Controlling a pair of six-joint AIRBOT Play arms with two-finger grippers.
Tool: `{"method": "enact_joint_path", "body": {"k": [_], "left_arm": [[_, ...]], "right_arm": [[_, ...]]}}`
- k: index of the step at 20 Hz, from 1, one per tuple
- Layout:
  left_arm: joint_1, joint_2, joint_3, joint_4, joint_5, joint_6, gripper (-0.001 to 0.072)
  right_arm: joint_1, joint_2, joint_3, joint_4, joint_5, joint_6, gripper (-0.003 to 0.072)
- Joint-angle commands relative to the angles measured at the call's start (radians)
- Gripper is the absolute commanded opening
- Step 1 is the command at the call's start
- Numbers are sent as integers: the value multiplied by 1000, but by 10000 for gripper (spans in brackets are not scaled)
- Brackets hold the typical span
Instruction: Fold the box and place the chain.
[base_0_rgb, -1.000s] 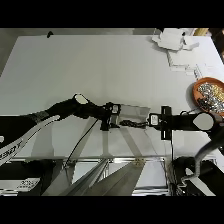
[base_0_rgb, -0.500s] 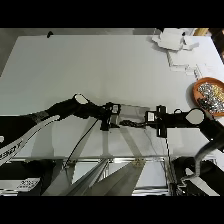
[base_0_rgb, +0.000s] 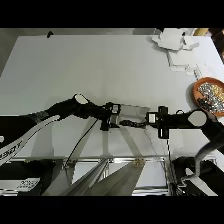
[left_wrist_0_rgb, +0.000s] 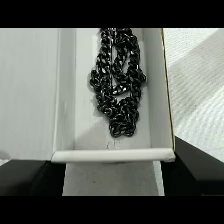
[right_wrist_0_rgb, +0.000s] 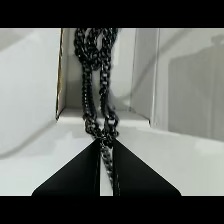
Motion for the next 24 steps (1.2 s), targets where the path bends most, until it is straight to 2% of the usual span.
{"method": "enact_joint_path", "body": {"k": [1, 5, 10, 13, 18, 20, 21, 24], "left_arm": [[0, 0, 0, 0, 0, 0, 432], [0, 0, 0, 0, 0, 0, 432], [0, 0, 0, 0, 0, 0, 432], [0, 0, 0, 0, 0, 0, 432], [0, 0, 0, 0, 0, 0, 432], [0, 0, 0, 0, 0, 0, 432], [0, 0, 0, 0, 0, 0, 432], [0, 0, 0, 0, 0, 0, 432]], "right_arm": [[0, 77, 0, -45, 74, 69, 19], [0, 116, 0, 57, 100, 68, 19], [1, 116, 0, 397, 51, -35, 18], [1, 111, -1, 527, 1, -71, 19], [1, 55, -7, 523, -13, -70, 21], [11, 20, -7, 484, -23, -70, 174], [22, 10, -7, 450, -39, -70, 207], [27, 35, -5, 408, -45, -70, 207]]}}
